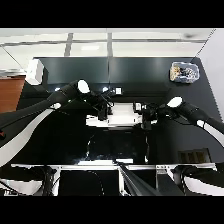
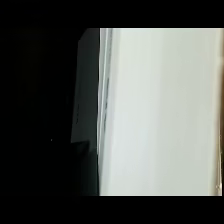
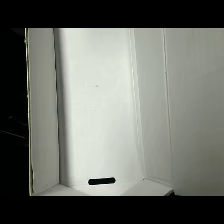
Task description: Fold the box and place the chain.
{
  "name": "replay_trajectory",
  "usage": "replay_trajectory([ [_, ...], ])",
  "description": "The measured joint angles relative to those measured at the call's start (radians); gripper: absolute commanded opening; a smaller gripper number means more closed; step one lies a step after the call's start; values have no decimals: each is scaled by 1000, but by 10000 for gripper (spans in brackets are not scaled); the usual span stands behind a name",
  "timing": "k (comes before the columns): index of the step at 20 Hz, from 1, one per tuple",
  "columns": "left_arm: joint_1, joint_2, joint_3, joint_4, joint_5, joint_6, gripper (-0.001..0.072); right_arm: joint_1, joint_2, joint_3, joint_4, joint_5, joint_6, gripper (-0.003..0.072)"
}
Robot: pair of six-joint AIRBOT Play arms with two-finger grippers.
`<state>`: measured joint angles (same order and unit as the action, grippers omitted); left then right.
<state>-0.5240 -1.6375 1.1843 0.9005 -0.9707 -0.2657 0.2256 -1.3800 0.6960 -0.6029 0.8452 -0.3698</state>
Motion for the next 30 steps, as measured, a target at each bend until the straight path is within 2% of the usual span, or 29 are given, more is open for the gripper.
replay_trajectory([
  [16,0,0,0,0,1,0,25,4,-10,0,0,-1,-15,694],
  [17,0,0,0,0,1,0,26,5,-10,0,0,-3,-14,675],
  [18,0,0,0,0,1,0,26,6,-10,0,0,-5,-12,539],
  [22,0,0,0,1,1,1,31,6,-11,0,0,-13,-11,524],
  [23,0,0,0,1,1,1,85,6,-11,0,0,-14,-11,523],
  [24,0,0,0,0,2,-2,308,6,-11,0,0,-16,-9,523],
  [25,0,0,2,1,1,-3,561,6,-11,0,0,-18,-7,523],
  [26,2,0,7,1,-10,-3,638,6,-11,0,0,-19,-7,523],
  [29,17,0,51,32,-82,-56,637,6,-11,0,0,-19,-8,521],
  [30,25,0,76,61,-121,-93,635,6,-11,0,-1,-19,-8,484],
])
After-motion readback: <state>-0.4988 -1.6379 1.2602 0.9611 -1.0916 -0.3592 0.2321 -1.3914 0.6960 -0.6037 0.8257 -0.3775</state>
